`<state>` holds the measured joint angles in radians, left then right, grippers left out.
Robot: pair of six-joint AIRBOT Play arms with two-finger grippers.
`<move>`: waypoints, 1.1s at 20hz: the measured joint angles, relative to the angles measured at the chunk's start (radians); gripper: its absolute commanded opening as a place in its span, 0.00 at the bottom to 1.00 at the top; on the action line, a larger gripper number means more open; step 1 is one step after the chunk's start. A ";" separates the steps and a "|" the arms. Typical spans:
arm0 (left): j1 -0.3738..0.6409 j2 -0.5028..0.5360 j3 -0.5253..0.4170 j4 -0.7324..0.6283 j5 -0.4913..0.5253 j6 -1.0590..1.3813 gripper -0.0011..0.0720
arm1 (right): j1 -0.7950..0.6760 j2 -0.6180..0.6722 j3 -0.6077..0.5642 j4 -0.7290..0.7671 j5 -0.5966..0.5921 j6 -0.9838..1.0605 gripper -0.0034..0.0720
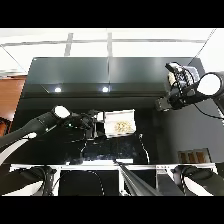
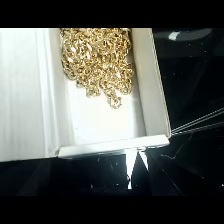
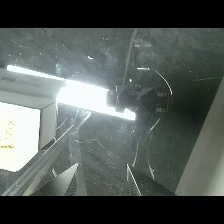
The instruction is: Fold the box and place the chain.
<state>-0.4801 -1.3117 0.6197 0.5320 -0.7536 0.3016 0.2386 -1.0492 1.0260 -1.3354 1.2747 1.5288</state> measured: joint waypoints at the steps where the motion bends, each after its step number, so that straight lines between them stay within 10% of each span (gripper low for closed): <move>1: 0.000 -0.001 0.000 0.014 -0.008 -0.022 0.98 | 0.000 0.000 0.000 0.000 -0.001 0.000 0.53; 12: -0.079 -0.004 0.002 -0.040 0.052 -0.104 0.96 | 0.000 0.000 0.000 -0.001 -0.039 0.000 0.53; 14: -0.090 -0.004 0.002 -0.050 0.073 -0.106 0.78 | 0.000 0.000 0.000 0.000 -0.050 0.000 0.53; 15: -0.093 -0.004 0.002 -0.051 0.082 -0.103 0.67 | 0.000 0.000 -0.004 0.000 -0.060 0.000 0.57; 17: -0.097 -0.004 0.006 -0.035 0.089 -0.096 0.65 | 0.000 -0.002 -0.019 0.019 -0.098 0.000 1.00; 22: -0.101 -0.003 0.013 0.000 0.108 -0.087 0.65 | 0.001 -0.051 -0.075 0.230 -0.237 -0.174 1.00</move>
<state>-0.5808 -1.3151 0.6327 0.5320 -0.6456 0.2146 0.2398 -1.1004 0.9508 -1.1057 1.0382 1.3544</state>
